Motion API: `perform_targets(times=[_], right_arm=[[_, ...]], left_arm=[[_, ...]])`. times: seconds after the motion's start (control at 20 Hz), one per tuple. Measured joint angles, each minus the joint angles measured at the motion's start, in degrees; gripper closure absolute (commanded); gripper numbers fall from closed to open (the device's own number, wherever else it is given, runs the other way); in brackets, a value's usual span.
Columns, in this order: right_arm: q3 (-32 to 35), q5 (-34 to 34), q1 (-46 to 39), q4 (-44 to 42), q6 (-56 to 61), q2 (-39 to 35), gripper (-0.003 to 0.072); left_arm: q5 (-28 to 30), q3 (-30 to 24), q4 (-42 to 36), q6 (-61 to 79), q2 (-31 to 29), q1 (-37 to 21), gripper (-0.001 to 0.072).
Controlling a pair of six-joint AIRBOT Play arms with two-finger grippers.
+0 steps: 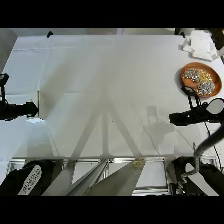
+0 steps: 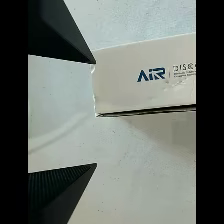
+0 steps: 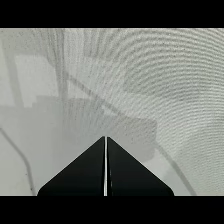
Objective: Fold the box and place the chain.
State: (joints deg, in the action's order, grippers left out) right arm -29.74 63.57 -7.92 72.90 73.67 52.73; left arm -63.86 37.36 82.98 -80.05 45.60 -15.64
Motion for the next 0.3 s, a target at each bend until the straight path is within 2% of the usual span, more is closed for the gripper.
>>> perform_targets(times=[0.3], right_arm=[[0.0, 0.0, 0.0, 0.0, 0.0, 0.0, 0.0669]], left_arm=[[0.3, 0.0, -0.1, -0.1, 0.3, 0.0, 0.0014]])
